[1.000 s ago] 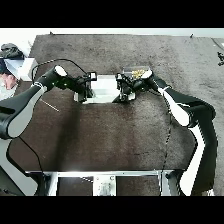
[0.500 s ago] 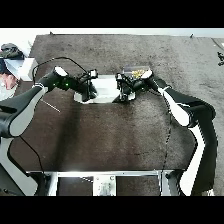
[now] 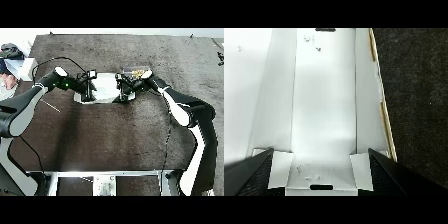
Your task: Fold the box and place the chain.
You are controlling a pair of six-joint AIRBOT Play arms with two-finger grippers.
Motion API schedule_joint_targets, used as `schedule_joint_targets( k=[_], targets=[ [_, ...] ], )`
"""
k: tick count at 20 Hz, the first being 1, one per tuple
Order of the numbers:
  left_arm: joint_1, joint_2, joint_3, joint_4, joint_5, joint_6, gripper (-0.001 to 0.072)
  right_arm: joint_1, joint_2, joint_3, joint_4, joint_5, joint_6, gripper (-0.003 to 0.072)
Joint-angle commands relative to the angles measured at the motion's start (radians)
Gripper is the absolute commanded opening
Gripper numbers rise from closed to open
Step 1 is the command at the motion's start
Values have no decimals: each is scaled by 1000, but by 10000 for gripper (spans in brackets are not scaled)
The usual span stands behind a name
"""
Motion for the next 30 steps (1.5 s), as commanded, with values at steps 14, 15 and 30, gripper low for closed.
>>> schedule_joint_targets(
  k=[14,15,30],
  targets=[
    [34,3,48,10,-214,-93,10,0,0,0,0,0,0,430],
    [43,3,53,11,-225,-119,8,0,-1,0,0,0,0,430],
    [343,300,-144,-9,-99,-718,6,0,0,0,0,0,0,430]
  ],
)
